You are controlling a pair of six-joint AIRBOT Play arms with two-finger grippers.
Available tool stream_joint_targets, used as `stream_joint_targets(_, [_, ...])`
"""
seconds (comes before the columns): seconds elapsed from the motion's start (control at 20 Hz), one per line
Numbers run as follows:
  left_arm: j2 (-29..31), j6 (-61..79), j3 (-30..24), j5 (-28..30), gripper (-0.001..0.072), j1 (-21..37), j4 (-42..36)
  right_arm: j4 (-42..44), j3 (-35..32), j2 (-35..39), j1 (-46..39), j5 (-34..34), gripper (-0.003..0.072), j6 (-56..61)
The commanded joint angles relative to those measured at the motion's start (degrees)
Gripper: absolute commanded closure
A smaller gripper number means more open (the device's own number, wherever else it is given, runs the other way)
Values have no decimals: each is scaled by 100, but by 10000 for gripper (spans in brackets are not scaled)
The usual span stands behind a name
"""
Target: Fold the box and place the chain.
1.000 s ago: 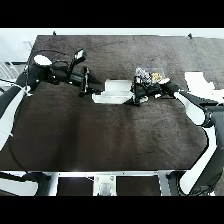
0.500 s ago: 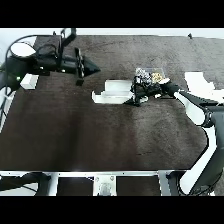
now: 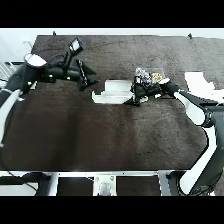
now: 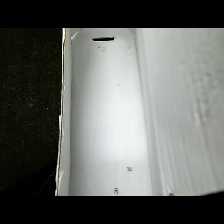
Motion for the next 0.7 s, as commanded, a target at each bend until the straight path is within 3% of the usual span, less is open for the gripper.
stream_joint_targets(0.0, [-686, 37, 144, 11, 270, -2, 461, 2, 0, 2, 2, -2, 251, 2])
stream_joint_targets(0.2, [-1078, -2, 540, 162, 270, -105, 1154, 4, 0, 2, 2, 0, 251, 2])
stream_joint_targets(0.4, [-1635, -319, 1322, -118, 270, -365, 2020, 4, 0, 2, 2, 0, 251, 2])
stream_joint_targets(0.65, [-2109, -372, 1891, -605, 270, -396, 2114, 2, 0, 2, 2, 0, 251, 2])
